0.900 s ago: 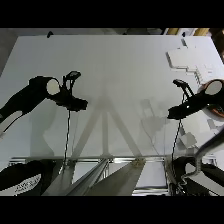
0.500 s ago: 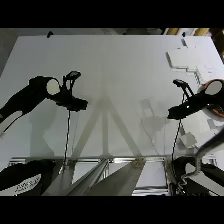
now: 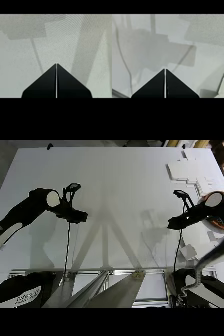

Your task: Fold the box and place the chain.

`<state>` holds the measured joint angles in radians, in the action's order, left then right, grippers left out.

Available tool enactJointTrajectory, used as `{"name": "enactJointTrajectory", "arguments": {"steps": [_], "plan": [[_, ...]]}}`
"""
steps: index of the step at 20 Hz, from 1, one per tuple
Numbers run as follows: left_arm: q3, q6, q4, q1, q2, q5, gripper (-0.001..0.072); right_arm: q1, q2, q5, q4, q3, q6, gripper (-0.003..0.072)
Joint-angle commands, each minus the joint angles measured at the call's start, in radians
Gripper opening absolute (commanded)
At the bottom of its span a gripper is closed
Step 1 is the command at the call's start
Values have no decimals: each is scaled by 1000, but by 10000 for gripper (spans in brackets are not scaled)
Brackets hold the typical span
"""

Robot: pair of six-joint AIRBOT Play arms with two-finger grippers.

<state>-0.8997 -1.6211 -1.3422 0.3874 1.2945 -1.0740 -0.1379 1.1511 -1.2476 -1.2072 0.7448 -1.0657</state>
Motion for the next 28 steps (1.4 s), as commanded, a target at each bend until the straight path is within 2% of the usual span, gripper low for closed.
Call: {"name": "enactJointTrajectory", "arguments": {"steps": [1, 3, 6, 8, 10, 13, 15, 19, 20, 21, 22, 25, 28], "plan": [[1, 0, 0, 1, 0, 0, 11, 0, -1, 37, 76, 1, -10, 21], [1, 0, 0, 1, -1, 0, 11, 0, -1, -16, 129, 4, -5, 21], [1, 0, 0, 1, 0, 0, 11, 0, -1, -101, 85, 53, -3, 20], [1, 0, 0, 1, 0, 0, 11, 0, -1, -130, -75, 116, -58, 20], [1, 0, 0, 1, 0, 0, 11, 0, -1, -124, -317, 174, -113, 20], [1, 0, 1, 1, -1, 0, 11, -5, 0, -96, -681, 190, -169, 20], [1, 0, 0, 1, 0, 0, 11, -41, 4, -72, -757, 190, -194, 20], [1, 0, 0, 1, 0, 0, 11, -207, 40, -38, -761, 190, -195, 34], [1, 0, 0, 1, 0, 1, 11, -261, 54, -20, -752, 190, -195, 218], [1, 0, 0, 1, -1, 0, 11, -311, 65, 2, -748, 190, -195, 481], [1, 0, 0, 1, 0, 0, 11, -364, 79, 23, -750, 190, -195, 546], [1, 0, 0, 1, 0, 0, 11, -504, 131, 47, -763, 190, -175, 546], [1, 0, 0, 1, -1, 0, 11, -574, 150, 87, -783, 190, -131, 546]]}}
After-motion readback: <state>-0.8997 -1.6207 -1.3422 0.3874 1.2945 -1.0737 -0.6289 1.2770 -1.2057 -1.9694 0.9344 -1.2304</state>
